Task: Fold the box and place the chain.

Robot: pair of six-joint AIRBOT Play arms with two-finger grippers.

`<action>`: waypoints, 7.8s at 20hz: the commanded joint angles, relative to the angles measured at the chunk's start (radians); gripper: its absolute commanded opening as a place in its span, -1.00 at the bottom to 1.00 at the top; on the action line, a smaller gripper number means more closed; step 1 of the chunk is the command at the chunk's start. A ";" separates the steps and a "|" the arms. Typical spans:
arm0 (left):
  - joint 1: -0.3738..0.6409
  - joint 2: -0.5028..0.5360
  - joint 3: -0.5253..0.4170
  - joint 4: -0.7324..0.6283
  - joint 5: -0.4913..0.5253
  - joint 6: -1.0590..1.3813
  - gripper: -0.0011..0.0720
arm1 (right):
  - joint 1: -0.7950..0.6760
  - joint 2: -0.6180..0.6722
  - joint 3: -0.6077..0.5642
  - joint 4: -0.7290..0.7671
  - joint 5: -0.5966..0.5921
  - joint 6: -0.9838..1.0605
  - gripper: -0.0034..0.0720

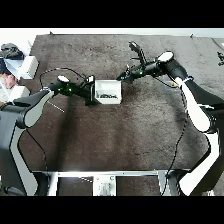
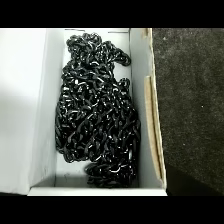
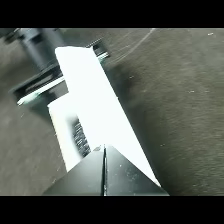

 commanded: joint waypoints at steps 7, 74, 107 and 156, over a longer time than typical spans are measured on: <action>0.000 0.000 0.000 0.000 0.000 0.000 -0.63 | 0.072 0.002 0.001 -0.148 0.019 -0.114 -0.71; 0.000 -0.001 0.000 0.000 0.000 0.000 -0.63 | 0.207 0.028 -0.003 -0.451 -0.040 -0.213 -0.46; 0.000 -0.001 0.000 0.000 0.000 0.000 -0.63 | 0.104 -0.057 -0.082 -0.212 0.024 -0.103 -0.95; 0.188 0.188 0.191 -0.117 0.315 -0.402 -0.95 | 0.104 1.149 -1.291 0.122 -1.100 -0.112 -0.95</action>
